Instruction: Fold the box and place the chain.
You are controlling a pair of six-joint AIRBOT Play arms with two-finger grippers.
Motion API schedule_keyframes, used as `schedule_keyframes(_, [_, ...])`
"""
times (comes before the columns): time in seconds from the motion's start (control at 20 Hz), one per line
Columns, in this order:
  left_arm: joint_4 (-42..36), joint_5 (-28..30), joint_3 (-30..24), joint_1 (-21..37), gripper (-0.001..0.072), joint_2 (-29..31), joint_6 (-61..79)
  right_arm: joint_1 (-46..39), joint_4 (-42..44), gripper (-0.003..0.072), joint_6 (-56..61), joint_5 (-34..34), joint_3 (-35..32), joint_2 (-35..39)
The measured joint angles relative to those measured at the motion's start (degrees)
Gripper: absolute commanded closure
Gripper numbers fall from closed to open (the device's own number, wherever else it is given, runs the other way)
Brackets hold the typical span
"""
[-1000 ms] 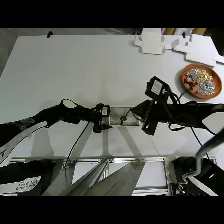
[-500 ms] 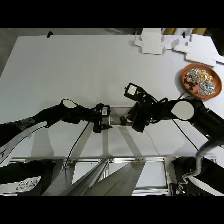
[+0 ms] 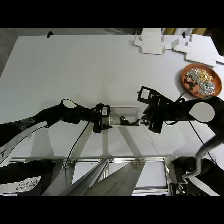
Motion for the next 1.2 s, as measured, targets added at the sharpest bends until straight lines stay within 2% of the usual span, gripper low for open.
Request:
schedule_keyframes(0.2, [0.0,0.0,0.0,0.0,0.0559,0.0,-0.02,-4.52,-1.86,0.0525,-12.74,-0.83,-6.91,0.7])
schedule_keyframes(0.35, [-0.02,0.0,0.0,0.0,0.0559,0.02,0.0,-5.77,-1.46,0.0478,-22.1,-5.29,-12.15,0.85])
schedule_keyframes(0.45, [0.0,0.0,0.0,0.0,0.0559,0.0,-0.02,-6.1,0.57,0.0478,-25.29,-9.29,-14.19,0.48])
schedule_keyframes(0.9, [0.0,0.0,0.0,0.0,0.0559,0.02,-0.02,-6.45,5.27,0.0482,-35.5,-19.8,-16.35,-8.79])
schedule_keyframes(1.2, [0.0,0.0,0.0,0.0,0.0559,0.0,0.0,-6.49,5.88,0.0485,-36.72,-22.47,-16.41,-11.69])
